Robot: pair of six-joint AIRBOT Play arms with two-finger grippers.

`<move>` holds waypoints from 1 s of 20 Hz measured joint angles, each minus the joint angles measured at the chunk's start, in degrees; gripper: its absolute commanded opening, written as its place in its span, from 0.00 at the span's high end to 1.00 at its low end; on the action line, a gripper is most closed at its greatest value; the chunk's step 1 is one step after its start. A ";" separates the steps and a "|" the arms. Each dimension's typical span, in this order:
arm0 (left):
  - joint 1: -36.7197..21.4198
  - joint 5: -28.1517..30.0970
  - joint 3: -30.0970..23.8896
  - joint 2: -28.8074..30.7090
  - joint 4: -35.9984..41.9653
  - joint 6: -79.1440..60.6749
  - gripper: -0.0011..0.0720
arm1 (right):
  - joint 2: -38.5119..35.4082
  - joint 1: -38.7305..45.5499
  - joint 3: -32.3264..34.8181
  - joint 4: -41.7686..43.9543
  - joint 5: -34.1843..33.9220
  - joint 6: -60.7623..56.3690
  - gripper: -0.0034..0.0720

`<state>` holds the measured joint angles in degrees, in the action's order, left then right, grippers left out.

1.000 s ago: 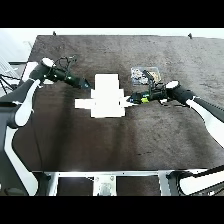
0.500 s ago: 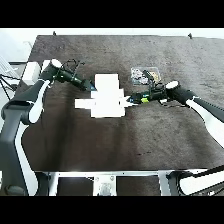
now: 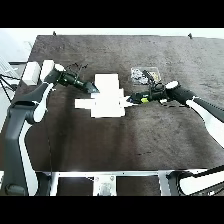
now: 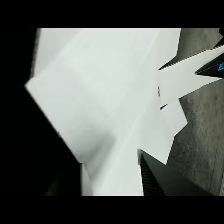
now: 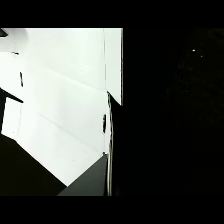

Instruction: Fold the box and place the chain.

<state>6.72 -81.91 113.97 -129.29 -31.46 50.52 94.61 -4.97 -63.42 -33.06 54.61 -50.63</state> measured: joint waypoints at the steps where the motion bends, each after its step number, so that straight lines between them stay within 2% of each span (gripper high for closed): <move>1: -0.02 -0.02 0.02 -0.04 0.57 -0.26 0.35 | -0.02 0.00 0.13 0.00 0.07 0.02 0.94; 2: -0.09 -0.07 0.00 -0.22 0.61 -0.44 0.49 | -0.02 0.00 0.28 0.00 0.15 0.07 0.94; 6: -0.13 -0.28 0.00 -0.37 1.46 -1.09 0.51 | -0.02 0.00 0.83 -0.07 0.26 0.24 0.94; 7: -0.11 -0.63 0.00 -0.39 1.57 -1.18 0.60 | -0.02 0.00 0.90 -0.07 0.26 0.26 0.94; 10: -0.15 -1.84 0.00 -0.46 1.75 -1.38 0.60 | -0.04 0.00 1.03 -0.07 0.13 0.33 0.94; 11: -0.15 -2.29 0.00 -0.46 1.79 -1.49 0.65 | -0.04 0.00 1.03 -0.09 0.07 0.33 0.94; 12: -0.15 -2.73 0.00 -0.50 1.79 -1.51 0.70 | -0.04 0.00 1.05 -0.11 0.02 0.33 0.94; 14: -0.13 -3.37 0.00 -0.50 1.79 -1.64 0.93 | -0.04 0.00 1.05 -0.13 -0.02 0.37 0.94; 18: -0.15 -3.76 0.02 -0.52 2.12 -3.15 0.96 | -0.04 0.00 1.07 -0.20 -0.20 0.44 0.94; 20: -0.15 -3.45 0.04 -0.50 2.21 -4.83 0.96 | -0.04 0.00 1.07 -0.37 -0.42 1.05 0.69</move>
